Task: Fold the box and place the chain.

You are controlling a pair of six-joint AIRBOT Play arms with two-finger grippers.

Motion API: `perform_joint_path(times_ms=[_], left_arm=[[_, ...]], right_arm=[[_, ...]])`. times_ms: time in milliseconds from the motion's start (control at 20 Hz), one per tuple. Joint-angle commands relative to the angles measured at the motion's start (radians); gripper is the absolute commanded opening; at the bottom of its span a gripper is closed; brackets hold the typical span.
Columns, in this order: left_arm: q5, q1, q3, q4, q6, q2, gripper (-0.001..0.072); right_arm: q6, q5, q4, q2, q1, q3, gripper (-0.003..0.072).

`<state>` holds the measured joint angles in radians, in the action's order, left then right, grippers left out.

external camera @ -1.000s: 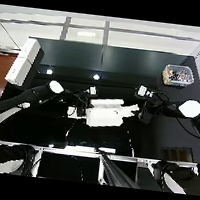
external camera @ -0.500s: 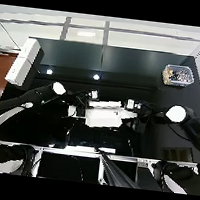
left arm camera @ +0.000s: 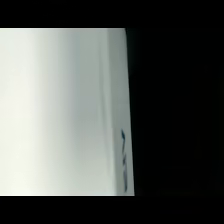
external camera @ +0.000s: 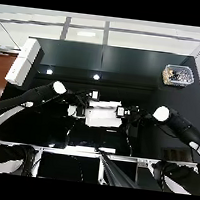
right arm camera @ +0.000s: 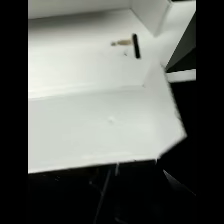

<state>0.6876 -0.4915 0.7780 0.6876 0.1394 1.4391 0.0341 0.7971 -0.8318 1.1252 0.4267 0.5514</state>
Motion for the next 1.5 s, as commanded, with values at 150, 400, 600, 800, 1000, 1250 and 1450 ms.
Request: perform_joint_path(times_ms=[150,400,600,800,1000,1250,1450], left_arm=[[0.013,0.000,0.001,-0.003,0.000,-0.001,0.0034],[0.013,0.000,0.001,-0.003,0.000,-0.001,0.0034],[0.022,0.000,0.001,-0.003,0.000,-0.001,0.0034],[0.024,0.000,0.001,-0.003,0.000,-0.001,0.0034],[0.024,0.000,0.001,-0.003,0.000,-0.001,0.0034],[0.024,0.000,0.001,-0.003,0.000,-0.001,0.0034],[0.055,0.000,0.001,-0.003,-0.001,-0.001,0.0034]], right_arm=[[-0.104,-0.163,0.138,0.019,0.032,0.042,0.0704],[-0.119,-0.087,0.121,0.016,-0.035,0.116,0.0704],[-0.159,-0.077,0.122,0.016,-0.078,0.116,0.0703],[-0.163,-0.087,0.151,0.017,-0.092,0.115,0.0702],[-0.193,-0.005,0.223,0.018,-0.092,0.105,0.0702],[-0.257,0.001,0.234,0.072,-0.092,0.100,0.0703],[-0.365,0.023,0.325,0.127,-0.092,0.100,0.0703]])
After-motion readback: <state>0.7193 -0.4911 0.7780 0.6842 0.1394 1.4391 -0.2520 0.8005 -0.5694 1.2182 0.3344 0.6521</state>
